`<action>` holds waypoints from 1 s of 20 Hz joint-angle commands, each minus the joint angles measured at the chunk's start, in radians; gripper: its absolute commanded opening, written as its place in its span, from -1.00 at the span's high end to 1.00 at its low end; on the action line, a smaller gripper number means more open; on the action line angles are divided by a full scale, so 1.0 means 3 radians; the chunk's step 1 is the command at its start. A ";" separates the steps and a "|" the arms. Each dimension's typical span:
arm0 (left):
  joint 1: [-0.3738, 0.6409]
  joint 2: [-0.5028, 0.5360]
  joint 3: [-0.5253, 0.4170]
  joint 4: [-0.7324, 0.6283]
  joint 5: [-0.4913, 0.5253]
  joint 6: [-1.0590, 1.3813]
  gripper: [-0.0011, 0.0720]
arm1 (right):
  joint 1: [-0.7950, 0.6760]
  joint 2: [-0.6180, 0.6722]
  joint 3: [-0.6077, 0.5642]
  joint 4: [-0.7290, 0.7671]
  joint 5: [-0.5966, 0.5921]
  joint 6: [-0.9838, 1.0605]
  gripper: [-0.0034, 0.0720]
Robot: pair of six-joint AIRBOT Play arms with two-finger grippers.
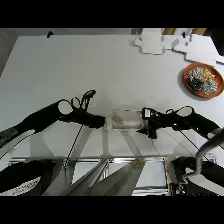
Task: Fold the box and place the chain.
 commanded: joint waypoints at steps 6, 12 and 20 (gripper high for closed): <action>-0.0174 0.0178 0.0088 -0.0206 0.0118 0.0205 0.64 | 0.0001 0.0003 0.0003 0.0001 0.0000 0.0000 -0.15; -0.0224 0.0178 0.0112 -0.0209 0.0164 0.0212 0.53 | 0.0001 0.0003 0.0003 0.0001 0.0000 0.0000 -0.15; -0.0262 0.0161 0.0145 -0.0195 0.0184 0.0212 0.24 | 0.0001 0.0003 0.0003 0.0001 0.0000 0.0001 -0.15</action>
